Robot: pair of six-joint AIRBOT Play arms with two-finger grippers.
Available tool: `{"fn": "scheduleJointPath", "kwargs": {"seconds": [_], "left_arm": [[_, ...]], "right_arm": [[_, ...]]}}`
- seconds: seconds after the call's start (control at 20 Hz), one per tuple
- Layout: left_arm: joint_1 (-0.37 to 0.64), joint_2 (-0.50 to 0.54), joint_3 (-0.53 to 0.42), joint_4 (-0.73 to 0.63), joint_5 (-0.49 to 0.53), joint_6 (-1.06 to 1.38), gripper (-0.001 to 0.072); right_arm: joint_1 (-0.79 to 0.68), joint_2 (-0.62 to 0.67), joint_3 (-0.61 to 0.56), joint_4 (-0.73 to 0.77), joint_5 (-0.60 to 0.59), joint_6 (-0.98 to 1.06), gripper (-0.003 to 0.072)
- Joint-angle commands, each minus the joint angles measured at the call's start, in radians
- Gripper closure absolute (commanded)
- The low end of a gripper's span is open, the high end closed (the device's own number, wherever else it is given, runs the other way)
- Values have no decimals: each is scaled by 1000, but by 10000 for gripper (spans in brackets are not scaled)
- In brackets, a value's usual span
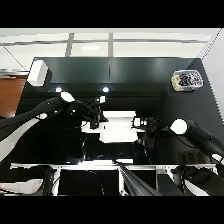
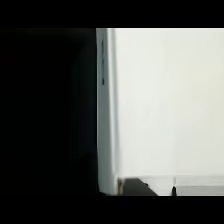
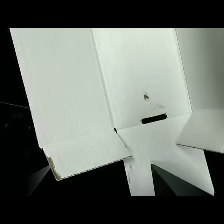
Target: Fold the box and place the chain.
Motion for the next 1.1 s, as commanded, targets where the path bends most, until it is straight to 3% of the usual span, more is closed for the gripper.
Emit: {"fn": "scheduleJointPath", "kwargs": {"seconds": [0.0,0.4,1.05], "left_arm": [[-1,1,1,0,0,0,684],[-1,1,1,0,3,-2,684],[-1,1,1,0,3,-2,684]], "right_arm": [[25,-1,-3,-13,-16,-17,-26],[-3,10,153,-90,75,-15,-25],[-3,-79,92,-87,112,-51,-25]]}}
